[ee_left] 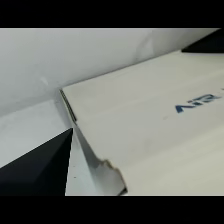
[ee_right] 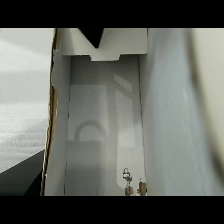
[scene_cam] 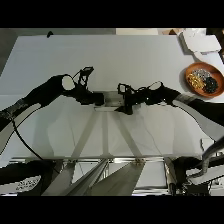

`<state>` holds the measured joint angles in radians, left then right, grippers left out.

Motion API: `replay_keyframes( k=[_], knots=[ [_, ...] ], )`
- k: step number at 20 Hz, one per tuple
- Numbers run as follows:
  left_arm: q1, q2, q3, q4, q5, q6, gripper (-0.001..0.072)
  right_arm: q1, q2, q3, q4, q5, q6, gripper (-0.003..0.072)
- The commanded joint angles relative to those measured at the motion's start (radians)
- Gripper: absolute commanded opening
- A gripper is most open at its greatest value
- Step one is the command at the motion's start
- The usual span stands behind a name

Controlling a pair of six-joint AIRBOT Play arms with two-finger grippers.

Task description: Fold the box and place the chain.

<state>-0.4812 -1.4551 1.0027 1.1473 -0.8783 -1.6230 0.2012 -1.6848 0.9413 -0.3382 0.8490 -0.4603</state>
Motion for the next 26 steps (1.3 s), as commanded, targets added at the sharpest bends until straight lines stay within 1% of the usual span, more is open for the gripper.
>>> replay_keyframes(
  k=[1, 3, 4, 5, 6, 12, 15, 17, 20, 23, 24, 25, 26],
  knots=[
    [-0.024, 0.0, 0.001, 0.163, 0.049, -0.133, 0.0554, 0.0, 0.0, 0.0, -0.005, 0.0, 0.0, 0.0518],
    [-0.036, 0.0, 0.001, 0.209, 0.073, -0.163, 0.0548, 0.0, 0.0, 0.0, -0.005, 0.0, 0.0, 0.0518],
    [-0.038, 0.0, 0.001, 0.225, 0.082, -0.175, 0.0464, 0.0, 0.0, 0.0, -0.005, 0.0, 0.0, 0.0518],
    [-0.038, 0.0, 0.001, 0.231, 0.09, -0.188, 0.0407, 0.0, 0.0, 0.0, -0.005, 0.0, 0.0, 0.0518],
    [-0.038, 0.0, 0.001, 0.233, 0.097, -0.2, 0.0394, 0.0, 0.0, 0.0, -0.005, 0.0, 0.0, 0.0518],
    [-0.05, 0.0, 0.001, 0.203, 0.084, -0.245, 0.0393, 0.0, 0.0, 0.0, -0.005, 0.0, 0.0, 0.0518],
    [-0.061, 0.0, 0.001, 0.145, 0.06, -0.248, 0.0393, 0.0, 0.0, 0.0, -0.005, 0.0, 0.0, 0.0518],
    [-0.065, 0.0, 0.001, 0.151, 0.029, -0.28, 0.0391, 0.0, 0.0, 0.0, -0.005, 0.0, 0.0, 0.0518],
    [-0.09, 0.0, 0.001, 0.222, 0.019, -0.359, 0.039, 0.0, 0.0, 0.0, -0.005, 0.0, 0.0, 0.0518],
    [-0.146, -0.001, 0.001, 0.379, 0.027, -0.502, 0.039, 0.0, 0.0, 0.0, -0.005, 0.0, 0.0, 0.0518],
    [-0.16, -0.001, 0.001, 0.406, 0.034, -0.537, 0.0384, 0.0, 0.0, 0.0, -0.005, 0.0, 0.0, 0.0518],
    [-0.17, -0.001, 0.001, 0.41, 0.044, -0.555, 0.0334, 0.0, 0.0, 0.0, -0.005, 0.0, 0.0, 0.0518],
    [-0.176, -0.001, 0.001, 0.41, 0.055, -0.56, 0.0315, 0.0, 0.0, 0.0, -0.005, 0.0, 0.0, 0.0518]
  ],
)
